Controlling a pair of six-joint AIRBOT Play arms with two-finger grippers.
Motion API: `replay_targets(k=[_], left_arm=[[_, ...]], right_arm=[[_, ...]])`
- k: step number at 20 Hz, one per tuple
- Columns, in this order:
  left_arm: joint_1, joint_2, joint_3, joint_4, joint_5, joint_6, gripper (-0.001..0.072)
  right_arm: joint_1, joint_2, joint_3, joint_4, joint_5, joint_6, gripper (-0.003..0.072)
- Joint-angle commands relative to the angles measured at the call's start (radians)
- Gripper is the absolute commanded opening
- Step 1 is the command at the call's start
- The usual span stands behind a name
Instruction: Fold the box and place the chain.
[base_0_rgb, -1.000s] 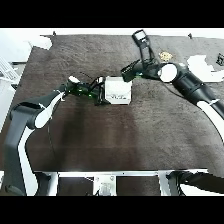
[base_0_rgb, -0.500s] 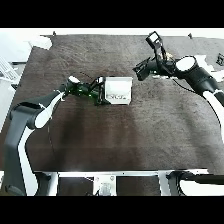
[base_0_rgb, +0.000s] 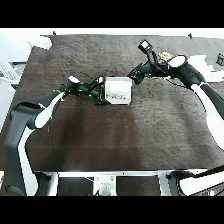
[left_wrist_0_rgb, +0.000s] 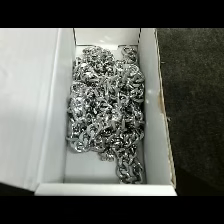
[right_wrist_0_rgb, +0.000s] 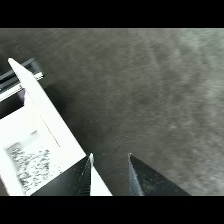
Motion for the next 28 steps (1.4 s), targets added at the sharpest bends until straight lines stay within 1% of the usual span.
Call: replay_targets(k=[1,3,7,12,14,15,18,19,22,25,26,27,28], left_arm=[[0.001,0.0,0.0,0.0,0.001,0.0,0.035],[0.001,0.0,0.0,0.0,0.001,0.0,0.035],[0.001,0.0,0.0,0.0,0.001,0.0,0.035],[0.001,0.0,0.0,0.0,0.001,0.0,0.0351],[0.001,0.0,0.0,0.0,0.001,0.0,0.0351],[0.001,0.0,0.0,0.0,0.001,0.0,0.0351],[0.001,0.0,0.0,0.0,0.001,0.0,0.0351],[0.001,0.0,0.0,0.0,0.001,0.0,0.0351],[0.001,0.0,0.0,0.0,0.001,0.0,0.0351],[0.001,0.0,0.0,0.0,0.001,0.0,0.0351],[0.001,0.0,0.0,0.0,0.001,0.0,0.0351],[0.001,0.0,0.0,0.0,0.001,0.0,0.0351],[0.001,0.0,0.0,0.0,0.001,0.0,0.0351]], right_arm=[[0.001,-0.023,0.018,0.002,0.099,-0.006,0.0273],[0.004,-0.024,0.018,0.002,0.16,-0.019,0.0273],[0.021,-0.026,0.018,0.003,0.244,-0.032,0.0273],[0.048,-0.036,0.018,-0.001,0.309,-0.047,0.0279],[0.051,-0.048,0.018,-0.001,0.312,-0.071,0.0284],[0.051,-0.056,0.018,0.0,0.312,-0.082,0.0303],[0.051,-0.087,0.018,0.0,0.305,-0.111,0.0305],[0.051,-0.096,0.018,0.0,0.297,-0.111,0.0321],[0.051,-0.107,0.018,0.001,0.293,-0.113,0.0322],[0.051,-0.107,0.018,0.003,0.292,-0.162,0.0323],[0.051,-0.107,0.018,0.004,0.292,-0.163,0.036],[0.053,-0.107,0.018,0.004,0.292,-0.164,0.0478],[0.055,-0.107,0.018,0.003,0.294,-0.188,0.0511]])
